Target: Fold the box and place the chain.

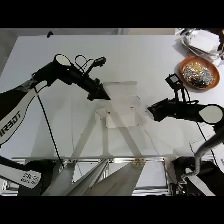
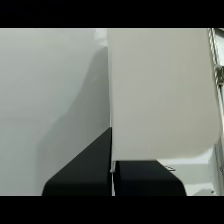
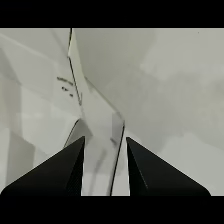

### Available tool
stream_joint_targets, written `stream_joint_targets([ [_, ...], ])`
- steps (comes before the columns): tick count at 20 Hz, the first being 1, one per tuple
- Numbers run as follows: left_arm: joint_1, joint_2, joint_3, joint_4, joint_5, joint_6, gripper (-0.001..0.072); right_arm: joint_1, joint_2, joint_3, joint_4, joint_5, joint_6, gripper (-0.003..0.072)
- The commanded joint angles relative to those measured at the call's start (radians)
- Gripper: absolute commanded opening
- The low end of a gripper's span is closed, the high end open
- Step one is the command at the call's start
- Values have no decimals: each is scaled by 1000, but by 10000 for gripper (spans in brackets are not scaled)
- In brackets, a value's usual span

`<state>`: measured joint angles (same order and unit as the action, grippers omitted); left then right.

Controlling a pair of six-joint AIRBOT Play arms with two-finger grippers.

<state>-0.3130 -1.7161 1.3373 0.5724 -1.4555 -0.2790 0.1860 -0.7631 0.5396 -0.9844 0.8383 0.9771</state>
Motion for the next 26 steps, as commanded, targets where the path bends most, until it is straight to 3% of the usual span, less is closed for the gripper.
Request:
stream_joint_targets([
  [1,-13,118,-45,46,14,-50,-5,1,37,87,-68,183,23,295],
  [5,-36,285,-288,-25,167,99,-3,1,112,92,-95,327,21,293],
  [7,-69,296,-356,-8,199,156,-1,1,121,92,-94,337,21,293],
  [10,-130,264,-372,71,253,172,1,1,120,92,-94,328,18,293],
  [15,-204,191,-373,71,432,242,3,1,120,92,-95,328,18,293],
  [20,-224,130,-373,46,496,256,5,1,120,92,-94,327,17,293],
  [26,-225,128,-373,45,550,273,6,1,120,92,-95,322,10,293],
])
